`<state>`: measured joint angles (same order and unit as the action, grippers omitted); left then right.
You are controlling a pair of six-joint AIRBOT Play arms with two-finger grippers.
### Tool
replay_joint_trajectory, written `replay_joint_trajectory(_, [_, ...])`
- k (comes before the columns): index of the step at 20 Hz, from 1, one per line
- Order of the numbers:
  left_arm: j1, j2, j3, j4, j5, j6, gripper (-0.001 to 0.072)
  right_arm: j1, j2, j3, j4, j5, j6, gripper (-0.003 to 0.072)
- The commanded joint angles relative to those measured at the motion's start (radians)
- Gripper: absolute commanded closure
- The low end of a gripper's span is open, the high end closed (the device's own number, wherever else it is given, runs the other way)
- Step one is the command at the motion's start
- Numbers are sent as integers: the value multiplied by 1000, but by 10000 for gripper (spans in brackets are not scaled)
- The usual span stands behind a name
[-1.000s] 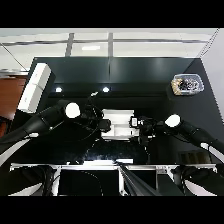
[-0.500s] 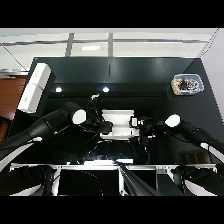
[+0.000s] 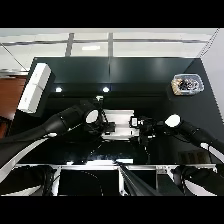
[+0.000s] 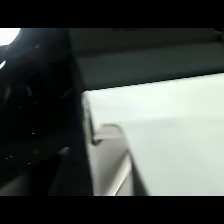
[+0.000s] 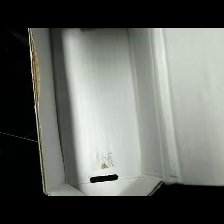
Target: Fold the box and place the chain.
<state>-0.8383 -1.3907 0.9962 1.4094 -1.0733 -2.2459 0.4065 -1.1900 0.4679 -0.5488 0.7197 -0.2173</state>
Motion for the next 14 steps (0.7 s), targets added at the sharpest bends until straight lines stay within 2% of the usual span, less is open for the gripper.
replay_joint_trajectory(1, [-8, -16, 13, 48, -25, -80, 360, 1, 0, 1, 0, 0, 0, 260])
replay_joint_trajectory(14, [-33, -79, 56, 60, -54, -89, 382, 1, 0, 1, 1, 0, 0, 260])
